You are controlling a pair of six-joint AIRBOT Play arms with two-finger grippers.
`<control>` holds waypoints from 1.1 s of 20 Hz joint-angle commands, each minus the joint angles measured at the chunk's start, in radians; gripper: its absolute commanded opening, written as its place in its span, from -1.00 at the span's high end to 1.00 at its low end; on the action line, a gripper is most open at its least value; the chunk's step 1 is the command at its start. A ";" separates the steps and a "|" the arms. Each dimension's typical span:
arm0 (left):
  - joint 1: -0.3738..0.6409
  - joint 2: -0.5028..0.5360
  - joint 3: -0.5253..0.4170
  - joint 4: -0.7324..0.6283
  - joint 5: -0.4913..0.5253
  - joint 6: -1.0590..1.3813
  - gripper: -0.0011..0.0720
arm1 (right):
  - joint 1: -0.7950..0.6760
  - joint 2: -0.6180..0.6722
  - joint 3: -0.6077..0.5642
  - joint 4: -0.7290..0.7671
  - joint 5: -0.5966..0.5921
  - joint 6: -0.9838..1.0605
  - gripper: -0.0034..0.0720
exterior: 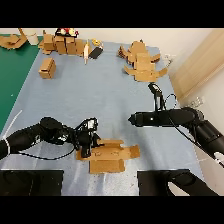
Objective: Fold the box.
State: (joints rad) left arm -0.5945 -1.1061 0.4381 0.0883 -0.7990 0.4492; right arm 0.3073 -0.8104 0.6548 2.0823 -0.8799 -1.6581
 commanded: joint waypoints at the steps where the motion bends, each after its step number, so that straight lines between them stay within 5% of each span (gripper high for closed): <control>1: 0.000 -0.009 -0.001 0.001 0.000 -0.005 0.94 | 0.000 -0.001 0.000 0.000 0.001 0.000 0.90; 18: 0.000 -0.011 -0.001 0.002 0.037 -0.050 0.94 | 0.000 -0.001 0.000 0.000 0.000 -0.018 0.90; 22: 0.000 -0.011 -0.001 0.016 -0.024 -0.045 0.94 | 0.000 -0.001 0.000 0.000 0.000 -0.018 0.90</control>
State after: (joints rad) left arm -0.5945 -1.1164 0.4377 0.0944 -0.7811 0.4034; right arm 0.3073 -0.8104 0.6548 2.0823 -0.8799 -1.6760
